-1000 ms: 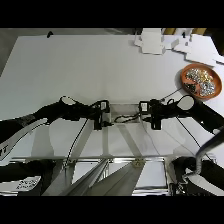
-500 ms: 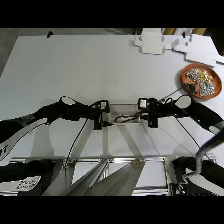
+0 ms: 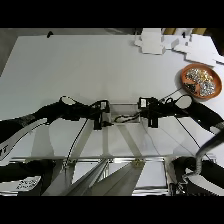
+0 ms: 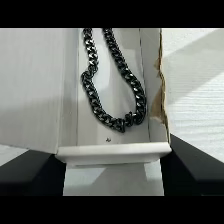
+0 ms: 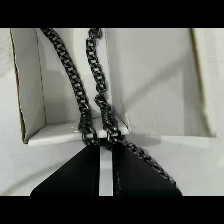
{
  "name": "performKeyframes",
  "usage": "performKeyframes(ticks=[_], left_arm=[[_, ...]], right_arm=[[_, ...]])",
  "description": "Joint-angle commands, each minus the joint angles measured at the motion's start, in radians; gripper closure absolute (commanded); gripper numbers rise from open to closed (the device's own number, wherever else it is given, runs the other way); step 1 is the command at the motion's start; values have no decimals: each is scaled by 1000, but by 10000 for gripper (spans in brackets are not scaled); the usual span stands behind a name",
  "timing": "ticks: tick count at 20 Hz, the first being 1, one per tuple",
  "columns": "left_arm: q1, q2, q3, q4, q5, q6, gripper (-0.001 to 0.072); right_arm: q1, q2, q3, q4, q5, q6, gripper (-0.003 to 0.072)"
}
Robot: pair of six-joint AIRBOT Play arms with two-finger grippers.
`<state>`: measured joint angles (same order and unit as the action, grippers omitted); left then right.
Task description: Fold the box and place the chain.
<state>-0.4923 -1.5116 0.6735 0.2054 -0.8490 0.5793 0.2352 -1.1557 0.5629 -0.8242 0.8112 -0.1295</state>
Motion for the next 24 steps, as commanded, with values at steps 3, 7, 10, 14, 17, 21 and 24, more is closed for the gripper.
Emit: performKeyframes(ticks=[3, 7, 10, 14, 17, 21, 24], left_arm=[[-1, 0, 0, 0, 0, 0, 367], [-1, 0, 0, 0, 0, 0, 367], [-1, 0, 0, 0, 0, 0, 367], [-1, 0, 0, 0, 0, 0, 367], [-1, 0, 0, 0, 0, 0, 367], [-1, 0, 0, 0, 0, 0, 367], [-1, 0, 0, 0, 0, 0, 367]], right_arm=[[0, 85, 0, -137, 12, 192, 669], [0, 189, -1, -200, 68, 393, 670], [0, 242, -1, -200, 97, 396, 670], [3, 331, -1, -150, 109, 540, 670], [3, 385, -1, -74, 88, 623, 670], [6, 415, -1, 100, 87, 623, 670], [74, 415, -1, 164, 78, 619, 670]])
